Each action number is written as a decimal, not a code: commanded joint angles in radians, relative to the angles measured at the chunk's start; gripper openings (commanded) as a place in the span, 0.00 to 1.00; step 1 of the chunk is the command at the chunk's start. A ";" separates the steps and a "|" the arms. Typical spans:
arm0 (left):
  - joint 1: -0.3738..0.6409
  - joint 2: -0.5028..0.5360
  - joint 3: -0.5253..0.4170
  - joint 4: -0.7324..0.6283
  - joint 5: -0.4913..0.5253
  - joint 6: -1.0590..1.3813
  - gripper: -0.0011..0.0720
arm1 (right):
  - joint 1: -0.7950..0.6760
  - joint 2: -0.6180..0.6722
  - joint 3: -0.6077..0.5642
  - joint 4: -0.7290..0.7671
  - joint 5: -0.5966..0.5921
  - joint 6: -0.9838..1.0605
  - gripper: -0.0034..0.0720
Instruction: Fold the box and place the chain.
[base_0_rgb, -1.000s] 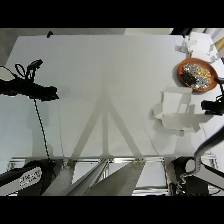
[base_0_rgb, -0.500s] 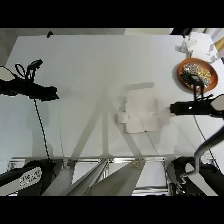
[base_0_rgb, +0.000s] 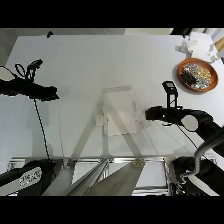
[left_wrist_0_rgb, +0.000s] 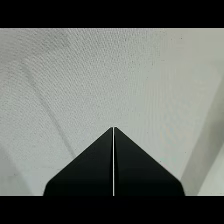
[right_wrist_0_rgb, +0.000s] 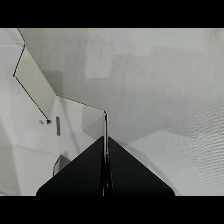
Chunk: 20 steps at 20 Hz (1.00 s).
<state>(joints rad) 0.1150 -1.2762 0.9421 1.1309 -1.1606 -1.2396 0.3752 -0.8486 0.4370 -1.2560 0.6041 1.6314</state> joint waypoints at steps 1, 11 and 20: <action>0.001 0.001 0.001 0.000 0.000 0.000 0.03 | 0.029 0.002 -0.004 -0.032 -0.005 0.054 0.07; 0.001 0.001 0.001 0.000 0.000 0.000 0.03 | 0.029 0.002 -0.004 -0.030 0.016 0.055 0.06; -0.029 -0.020 0.000 -0.055 0.072 0.106 0.94 | 0.029 0.002 -0.004 -0.030 0.016 0.055 0.07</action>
<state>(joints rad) 0.1036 -1.2835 0.9421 1.1072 -1.1057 -1.2118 0.4030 -0.8478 0.4332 -1.2865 0.6197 1.6863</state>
